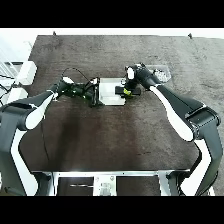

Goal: Fold the box and place the chain.

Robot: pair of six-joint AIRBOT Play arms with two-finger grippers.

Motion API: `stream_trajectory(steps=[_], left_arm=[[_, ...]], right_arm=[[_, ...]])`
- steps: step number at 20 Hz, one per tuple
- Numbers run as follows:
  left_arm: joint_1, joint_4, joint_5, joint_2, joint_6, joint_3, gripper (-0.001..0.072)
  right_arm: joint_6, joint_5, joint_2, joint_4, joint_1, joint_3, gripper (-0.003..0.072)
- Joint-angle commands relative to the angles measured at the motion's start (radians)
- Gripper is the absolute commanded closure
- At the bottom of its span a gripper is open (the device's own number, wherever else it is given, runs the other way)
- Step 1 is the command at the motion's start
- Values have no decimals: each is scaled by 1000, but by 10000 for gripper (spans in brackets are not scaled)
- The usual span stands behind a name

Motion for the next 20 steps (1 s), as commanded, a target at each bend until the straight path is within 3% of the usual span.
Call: stream_trajectory(steps=[1,4,6,9,11,14,16,17,18,20], left_arm=[[0,1,-2,1,0,0,180],[0,0,-2,1,0,0,180],[0,1,-2,1,0,0,180],[0,0,-2,1,0,0,180],[0,0,-1,1,0,0,180],[0,1,-2,1,0,0,180],[0,1,-2,1,0,0,180],[0,1,-1,1,0,0,180],[0,1,-2,1,0,0,180],[0,1,-2,1,0,0,179]], right_arm=[[71,-30,-2,-9,18,1,495],[85,-28,-4,-10,23,1,535],[87,-29,-4,-9,23,1,603],[92,-18,-5,-6,23,1,612],[91,-16,-5,-6,21,1,666],[92,-18,-7,-6,21,1,666],[91,-18,-7,-9,21,1,665],[91,-17,-7,-10,21,3,634],[91,-17,-7,-9,21,7,541],[90,-7,-6,-10,21,26,493]])
